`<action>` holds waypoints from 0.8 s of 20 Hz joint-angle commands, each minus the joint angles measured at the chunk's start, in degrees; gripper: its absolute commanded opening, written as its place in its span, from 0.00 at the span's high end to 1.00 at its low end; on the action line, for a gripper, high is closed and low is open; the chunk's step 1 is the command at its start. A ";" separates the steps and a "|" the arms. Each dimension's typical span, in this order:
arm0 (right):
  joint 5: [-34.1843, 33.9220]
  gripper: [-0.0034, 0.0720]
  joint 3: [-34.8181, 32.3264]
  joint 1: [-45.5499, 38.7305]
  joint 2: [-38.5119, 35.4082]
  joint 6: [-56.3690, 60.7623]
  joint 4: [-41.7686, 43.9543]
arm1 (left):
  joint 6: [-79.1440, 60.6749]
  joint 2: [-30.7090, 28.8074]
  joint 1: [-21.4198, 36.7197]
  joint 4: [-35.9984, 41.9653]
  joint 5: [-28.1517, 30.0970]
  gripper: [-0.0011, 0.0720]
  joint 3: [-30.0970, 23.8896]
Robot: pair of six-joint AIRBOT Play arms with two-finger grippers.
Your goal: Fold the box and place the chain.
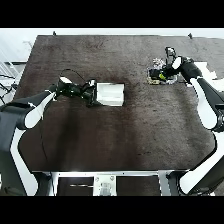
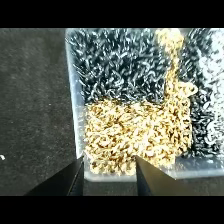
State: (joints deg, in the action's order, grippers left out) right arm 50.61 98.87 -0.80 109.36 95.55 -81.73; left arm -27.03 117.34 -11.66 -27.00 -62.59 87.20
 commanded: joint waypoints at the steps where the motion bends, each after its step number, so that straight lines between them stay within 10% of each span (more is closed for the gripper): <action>1: 0.35 0.56 0.04 0.00 1.36 -0.07 1.18 | 0.00 0.04 0.07 0.00 -0.09 0.37 0.00; 7: 0.37 0.92 0.24 -0.02 1.09 -0.24 0.74 | 0.00 0.04 0.07 0.00 0.02 0.37 0.00; 16: 0.39 0.93 0.24 0.02 -7.02 -1.79 -0.39 | 0.00 0.04 0.07 -0.02 0.02 0.37 0.00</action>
